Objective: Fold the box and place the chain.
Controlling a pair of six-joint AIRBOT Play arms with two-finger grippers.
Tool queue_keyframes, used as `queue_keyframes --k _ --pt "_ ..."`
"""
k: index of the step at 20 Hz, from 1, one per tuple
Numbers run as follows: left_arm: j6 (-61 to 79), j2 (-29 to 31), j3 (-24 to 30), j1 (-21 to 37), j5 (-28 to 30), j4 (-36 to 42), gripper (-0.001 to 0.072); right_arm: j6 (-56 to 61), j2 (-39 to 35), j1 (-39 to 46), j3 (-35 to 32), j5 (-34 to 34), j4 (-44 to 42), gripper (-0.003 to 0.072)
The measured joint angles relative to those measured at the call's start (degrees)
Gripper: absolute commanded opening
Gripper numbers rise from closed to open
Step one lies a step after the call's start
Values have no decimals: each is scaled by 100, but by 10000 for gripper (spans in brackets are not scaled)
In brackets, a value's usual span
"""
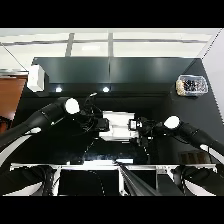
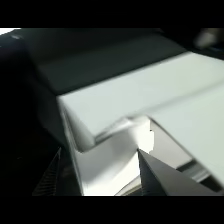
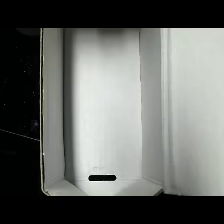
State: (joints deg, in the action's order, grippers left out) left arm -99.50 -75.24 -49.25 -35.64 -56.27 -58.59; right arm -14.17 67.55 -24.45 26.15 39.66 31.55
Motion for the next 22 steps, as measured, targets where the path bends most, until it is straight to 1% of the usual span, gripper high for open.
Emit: queue_keyframes --k 3,4,5,7,10,14,16,18,22 --pt "-251 -87 -129 -175 31 -313 540 0 0 0 0 0 0 203" --pt "-317 -109 -168 -212 42 -387 526 0 0 0 0 2 0 203" --pt "-420 -122 -210 -245 35 -481 481 0 0 0 0 0 0 202" --pt "-619 -142 -295 -308 -9 -688 480 0 0 0 0 2 0 203" --pt "-859 -153 -448 -420 -240 -955 481 0 0 0 0 0 0 203" --pt "-1342 -162 -616 -675 -450 -1394 480 0 0 0 0 0 0 203" --pt "-1556 -164 -684 -815 -476 -1631 480 0 0 0 0 0 0 203" --pt "-1716 -166 -745 -922 -485 -1777 454 0 0 0 0 2 0 203" --pt "-1862 -177 -839 -1038 -439 -1853 442 0 0 0 0 0 2 203"
